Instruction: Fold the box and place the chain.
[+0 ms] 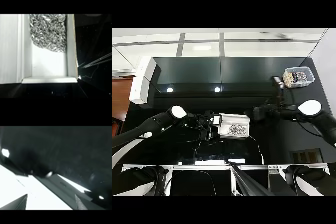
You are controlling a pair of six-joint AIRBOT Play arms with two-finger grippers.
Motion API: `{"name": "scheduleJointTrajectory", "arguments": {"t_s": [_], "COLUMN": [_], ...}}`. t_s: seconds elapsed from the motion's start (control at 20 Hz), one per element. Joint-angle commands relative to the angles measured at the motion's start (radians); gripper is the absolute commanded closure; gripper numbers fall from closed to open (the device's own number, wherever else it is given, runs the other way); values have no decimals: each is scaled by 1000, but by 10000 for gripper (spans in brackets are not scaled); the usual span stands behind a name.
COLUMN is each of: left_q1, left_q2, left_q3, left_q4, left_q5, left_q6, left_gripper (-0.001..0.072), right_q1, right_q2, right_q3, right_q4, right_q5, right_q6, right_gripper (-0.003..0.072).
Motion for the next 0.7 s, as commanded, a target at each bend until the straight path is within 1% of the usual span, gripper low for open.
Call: {"name": "scheduleJointTrajectory", "arguments": {"t_s": [0.0, 0.1, 0.15, 0.25, 0.3, 0.35, 0.4, 0.65], "left_q1": [0, 0, 0, 0, 0, 0, 0, 0], "left_q2": [-1, -1, -1, 0, 0, 0, 0, -1], "left_q3": [1, 1, 1, 1, 1, 1, 1, 1], "left_q4": [0, 0, 0, 0, 0, 0, 0, -1], "left_q5": [-3, -3, -3, -5, -5, -5, -5, -6], "left_q6": [-5, -9, -9, -8, -8, -9, -8, -9], "left_gripper": [323, 323, 323, 323, 323, 323, 323, 323], "right_q1": [82, 106, 111, 122, 127, 130, 131, 169], "right_q2": [-38, -38, -38, -38, -38, -38, -38, -38], "right_q3": [28, 74, 95, 105, 105, 105, 105, 92], "right_q4": [-86, -143, -161, -161, -167, -166, -154, -156], "right_q5": [56, 105, 111, 133, 169, 208, 220, 195], "right_q6": [-71, -216, -303, -491, -571, -601, -621, -634], "right_gripper": [-34, -34, -34, -33, 16, 17, 17, 16]}}
